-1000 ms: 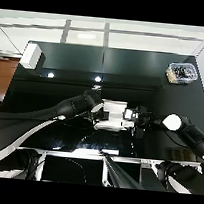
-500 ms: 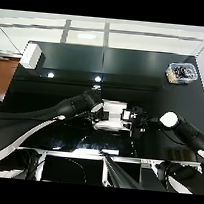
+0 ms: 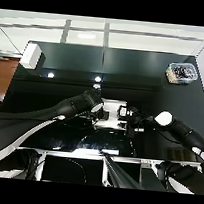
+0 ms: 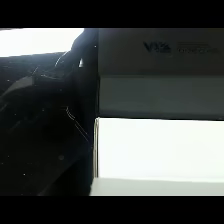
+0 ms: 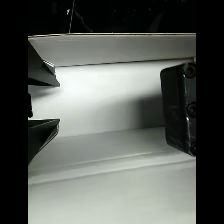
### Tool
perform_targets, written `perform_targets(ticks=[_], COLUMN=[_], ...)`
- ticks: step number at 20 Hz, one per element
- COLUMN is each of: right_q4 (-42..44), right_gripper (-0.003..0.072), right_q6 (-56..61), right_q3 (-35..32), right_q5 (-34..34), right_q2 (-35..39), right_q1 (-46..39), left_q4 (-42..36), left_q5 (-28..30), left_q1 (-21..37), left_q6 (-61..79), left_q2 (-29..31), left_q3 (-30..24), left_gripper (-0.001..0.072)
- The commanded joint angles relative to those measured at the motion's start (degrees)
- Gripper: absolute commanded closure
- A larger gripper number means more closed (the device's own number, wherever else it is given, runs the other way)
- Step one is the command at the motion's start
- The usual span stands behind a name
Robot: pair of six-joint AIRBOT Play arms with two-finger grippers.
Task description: Fold the box and place the chain.
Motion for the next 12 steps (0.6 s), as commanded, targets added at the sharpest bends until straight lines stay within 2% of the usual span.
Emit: perform_targets(ticks=[1, 2, 3, 4, 5, 6, 7, 9, 11, 12], right_q4=[-0.24, -0.28, -0.44, -0.42, -0.39, -0.57, -0.87, -1.95, -5.18, -6.80], right_gripper=[0.0268, 0.0271, 0.0429, 0.0407, 0.0234, 0.0353, 0.0618, 0.0635, 0.0636, 0.0636], right_q6=[0.79, 0.83, 0.85, 0.85, 0.83, 0.90, 1.29, 7.85, 23.54, 30.51], right_q3=[0.00, 0.00, 0.00, 0.00, 0.00, 0.00, 0.02, 0.02, 0.04, 0.07], right_q5=[-1.70, -1.64, -1.51, -1.62, -1.95, -1.99, -1.81, -1.68, 0.63, 4.11], right_q2=[-0.39, -0.39, -0.39, -0.39, -0.39, -0.39, -0.37, 1.38, 5.70, 8.63], right_q1=[0.39, 0.39, 0.39, 0.42, 0.39, 0.39, 0.24, -0.98, -4.59, -7.67], left_q4=[-0.09, -0.09, -0.09, -0.09, -0.09, -0.09, -0.09, -0.33, -0.33, -0.33], left_q5=[0.04, 0.04, 0.04, 0.04, 0.04, 0.04, 0.04, 0.00, 0.02, 0.02], left_q1=[-0.02, -0.02, -0.02, -0.02, -0.02, -0.02, -0.02, -0.02, -0.02, 0.00], left_q6=[0.00, 0.00, 0.00, 0.00, 0.00, 0.00, 0.00, 0.04, 0.02, 0.02], left_q2=[0.02, 0.02, 0.02, 0.02, 0.02, 0.02, 0.02, 0.02, 0.02, 0.02], left_q3=[0.07, 0.07, 0.07, 0.07, 0.07, 0.07, 0.07, 0.07, 0.07, 0.07], left_gripper=[0.0681, 0.0681, 0.0681, 0.0680, 0.0681, 0.0681, 0.0681, 0.0680, 0.0680, 0.0680])
